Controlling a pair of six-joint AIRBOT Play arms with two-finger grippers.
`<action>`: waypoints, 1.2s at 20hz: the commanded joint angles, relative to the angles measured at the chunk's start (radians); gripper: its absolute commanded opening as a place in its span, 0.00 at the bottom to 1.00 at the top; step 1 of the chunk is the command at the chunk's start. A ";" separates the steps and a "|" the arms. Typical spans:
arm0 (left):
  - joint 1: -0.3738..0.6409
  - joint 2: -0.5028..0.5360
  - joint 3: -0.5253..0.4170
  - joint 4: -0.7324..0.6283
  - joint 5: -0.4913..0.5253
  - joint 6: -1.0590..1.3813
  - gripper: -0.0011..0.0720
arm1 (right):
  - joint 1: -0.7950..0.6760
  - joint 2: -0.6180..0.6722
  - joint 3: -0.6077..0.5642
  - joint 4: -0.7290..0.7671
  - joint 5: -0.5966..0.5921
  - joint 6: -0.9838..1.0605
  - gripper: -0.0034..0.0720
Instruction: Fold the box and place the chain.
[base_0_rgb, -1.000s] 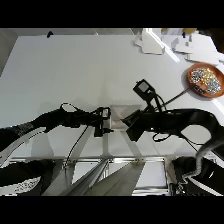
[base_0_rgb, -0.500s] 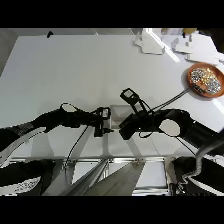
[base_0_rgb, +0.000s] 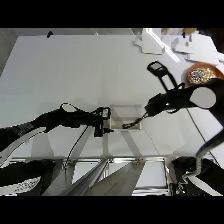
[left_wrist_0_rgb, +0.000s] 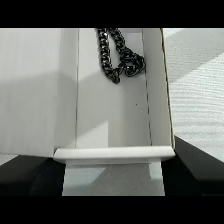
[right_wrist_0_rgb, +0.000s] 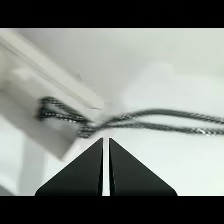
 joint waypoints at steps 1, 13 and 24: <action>0.000 0.001 0.000 0.000 0.000 0.000 0.30 | -0.163 -0.023 -0.014 -0.088 0.058 0.037 0.10; 0.000 0.001 0.000 0.000 0.000 0.000 0.30 | -0.196 -0.286 -0.158 -0.090 -0.171 0.092 0.43; 0.000 0.001 0.000 0.000 0.000 0.000 0.30 | -0.196 -0.359 -0.158 -0.097 -0.243 0.130 0.33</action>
